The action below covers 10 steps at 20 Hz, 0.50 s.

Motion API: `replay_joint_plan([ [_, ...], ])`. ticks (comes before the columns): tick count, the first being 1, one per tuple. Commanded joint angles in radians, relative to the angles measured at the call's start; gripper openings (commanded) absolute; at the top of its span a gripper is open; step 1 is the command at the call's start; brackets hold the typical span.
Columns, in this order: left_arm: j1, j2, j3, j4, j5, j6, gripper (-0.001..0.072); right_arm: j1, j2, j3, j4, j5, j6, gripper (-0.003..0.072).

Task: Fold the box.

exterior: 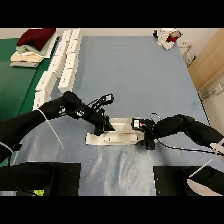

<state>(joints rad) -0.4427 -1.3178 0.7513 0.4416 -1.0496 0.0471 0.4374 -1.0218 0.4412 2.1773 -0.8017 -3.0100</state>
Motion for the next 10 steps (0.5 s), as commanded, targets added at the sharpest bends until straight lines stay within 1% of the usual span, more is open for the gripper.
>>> replay_joint_plan([
  [1,0.000,0.000,0.000,-0.002,-0.002,-0.022,0.0016,0.001,0.001,0.000,0.000,0.000,0.000,0.0428],
  [4,0.001,0.000,0.000,-0.001,0.001,-0.032,0.0019,0.000,0.001,0.000,0.000,0.000,0.000,0.0428],
  [5,0.001,0.000,0.000,-0.001,0.003,-0.047,0.0178,0.000,0.000,0.000,0.000,0.000,0.000,0.0429],
  [6,0.002,0.000,0.000,-0.001,0.004,-0.066,0.0369,0.000,0.001,0.000,0.000,0.000,0.000,0.0428],
  [7,0.002,0.000,0.000,0.000,0.006,-0.080,0.0382,0.000,0.001,0.000,0.000,0.000,0.000,0.0428],
  [10,0.002,0.002,0.001,0.010,0.003,-0.128,0.0383,0.000,0.001,0.000,0.000,0.000,0.000,0.0428],
])
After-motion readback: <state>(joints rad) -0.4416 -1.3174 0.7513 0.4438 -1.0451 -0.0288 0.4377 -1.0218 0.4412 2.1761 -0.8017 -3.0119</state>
